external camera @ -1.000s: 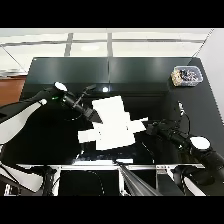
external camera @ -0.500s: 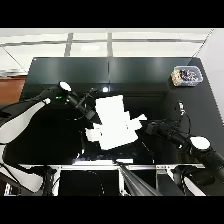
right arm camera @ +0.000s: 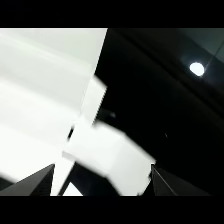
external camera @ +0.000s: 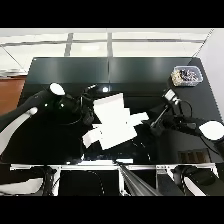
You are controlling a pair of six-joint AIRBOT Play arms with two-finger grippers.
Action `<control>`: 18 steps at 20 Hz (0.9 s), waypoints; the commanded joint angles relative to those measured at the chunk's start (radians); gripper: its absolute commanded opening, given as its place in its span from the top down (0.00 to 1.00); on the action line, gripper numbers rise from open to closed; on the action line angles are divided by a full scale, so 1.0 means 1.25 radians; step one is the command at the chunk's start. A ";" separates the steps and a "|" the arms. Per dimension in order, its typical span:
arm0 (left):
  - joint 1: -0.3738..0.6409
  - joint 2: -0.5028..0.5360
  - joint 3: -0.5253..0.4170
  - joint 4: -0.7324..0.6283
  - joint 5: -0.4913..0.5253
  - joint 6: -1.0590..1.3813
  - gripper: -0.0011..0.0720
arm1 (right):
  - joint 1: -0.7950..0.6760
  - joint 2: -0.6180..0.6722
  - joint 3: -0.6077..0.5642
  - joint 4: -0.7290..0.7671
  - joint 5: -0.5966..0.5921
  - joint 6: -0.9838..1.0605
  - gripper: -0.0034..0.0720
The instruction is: Fold the box and place the chain.
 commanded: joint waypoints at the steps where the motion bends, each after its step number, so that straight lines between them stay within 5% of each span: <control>1: -0.035 0.132 -0.121 -0.051 0.251 0.316 0.95 | 0.044 -0.013 0.023 -0.133 0.074 -0.113 0.01; 5: -0.079 0.117 -0.122 -0.049 0.270 0.473 0.95 | 0.124 -0.037 -0.015 -0.137 0.012 -0.247 0.01; 18: -0.111 0.038 -0.110 0.023 0.272 0.473 0.95 | 0.172 -0.149 -0.032 -0.145 0.072 -0.358 0.01</control>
